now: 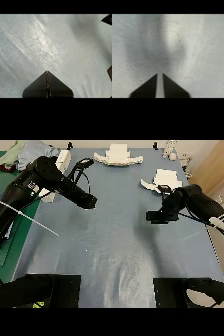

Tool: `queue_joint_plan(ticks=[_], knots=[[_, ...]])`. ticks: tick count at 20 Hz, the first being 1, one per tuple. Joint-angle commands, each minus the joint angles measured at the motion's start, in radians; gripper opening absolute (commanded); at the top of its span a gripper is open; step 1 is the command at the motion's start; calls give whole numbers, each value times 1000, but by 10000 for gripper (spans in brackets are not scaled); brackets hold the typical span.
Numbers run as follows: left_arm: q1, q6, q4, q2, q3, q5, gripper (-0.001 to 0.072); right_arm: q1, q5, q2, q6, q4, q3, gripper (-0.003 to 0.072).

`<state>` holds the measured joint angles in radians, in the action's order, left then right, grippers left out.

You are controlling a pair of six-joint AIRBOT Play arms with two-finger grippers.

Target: Fold the box.

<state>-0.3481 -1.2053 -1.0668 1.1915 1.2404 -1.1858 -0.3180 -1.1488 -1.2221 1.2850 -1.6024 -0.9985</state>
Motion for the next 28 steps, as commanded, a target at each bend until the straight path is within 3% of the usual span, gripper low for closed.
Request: queue_joint_plan(ticks=[1,3,4,7,10,13,19,28], knots=[[0,0,0,0,0,0,14,43,-115,-50,46,121,-153,279],[0,0,0,0,0,1,14,166,-177,-139,6,266,-344,280],[0,0,0,0,0,1,14,250,-183,-195,10,263,-441,280],[0,0,0,0,0,0,14,541,-148,-396,98,96,-724,308],[0,0,0,0,0,1,14,777,-77,-573,208,-196,-898,309],[0,0,0,0,0,0,14,933,-34,-715,322,-487,-975,308],[0,0,0,0,0,0,14,985,-60,-911,581,-754,-1043,300],[0,0,0,0,0,0,14,932,88,-959,681,-796,-1047,281]])
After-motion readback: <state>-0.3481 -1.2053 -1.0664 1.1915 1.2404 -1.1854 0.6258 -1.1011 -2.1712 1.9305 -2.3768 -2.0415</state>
